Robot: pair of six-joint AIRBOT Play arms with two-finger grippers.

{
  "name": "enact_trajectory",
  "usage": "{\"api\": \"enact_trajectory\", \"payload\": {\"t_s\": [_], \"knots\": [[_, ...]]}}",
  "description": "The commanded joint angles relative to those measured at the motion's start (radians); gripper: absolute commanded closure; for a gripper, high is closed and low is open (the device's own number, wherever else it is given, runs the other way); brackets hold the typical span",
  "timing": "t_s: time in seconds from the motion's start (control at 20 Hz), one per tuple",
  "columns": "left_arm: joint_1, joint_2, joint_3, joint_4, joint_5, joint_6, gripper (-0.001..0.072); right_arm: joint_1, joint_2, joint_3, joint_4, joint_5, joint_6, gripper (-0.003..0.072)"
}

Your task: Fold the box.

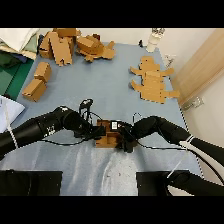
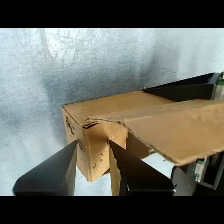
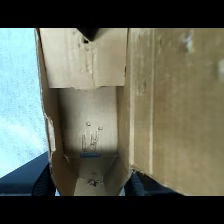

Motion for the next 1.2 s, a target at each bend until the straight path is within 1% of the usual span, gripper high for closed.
{"api": "enact_trajectory", "payload": {"t_s": [0.0,0.25,0.35,0.45,0.65,0.75,0.85,1.15], "knots": [[0.0,0.0,0.001,-0.014,-0.01,-0.003,0.0422,0.0,0.0,0.0,0.0,-0.001,-0.002,0.0223],[0.0,0.0,0.001,-0.011,-0.058,-0.008,0.0422,0.0,0.0,-0.001,0.0,-0.001,-0.002,0.0224],[0.0,0.0,0.001,0.017,-0.11,-0.016,0.0423,0.0,0.0,0.0,0.0,-0.001,-0.002,0.0223],[0.0,0.0,0.001,0.062,-0.138,-0.061,0.0416,0.0,0.0,-0.001,0.0,-0.001,-0.002,0.0224],[-0.01,0.0,0.024,0.063,-0.135,-0.071,0.0415,0.0,0.0,-0.001,0.0,-0.001,-0.002,0.0223],[-0.019,-0.001,0.044,0.098,-0.135,-0.099,0.0414,0.0,0.0,-0.001,0.001,-0.001,-0.002,0.0223],[-0.025,-0.004,0.052,0.103,-0.135,-0.105,0.0415,0.0,0.0,-0.001,0.002,-0.001,-0.002,0.0224],[-0.07,-0.07,0.068,0.117,-0.136,-0.105,0.0414,0.0,0.0,-0.001,0.005,-0.001,-0.002,0.0224]]}}
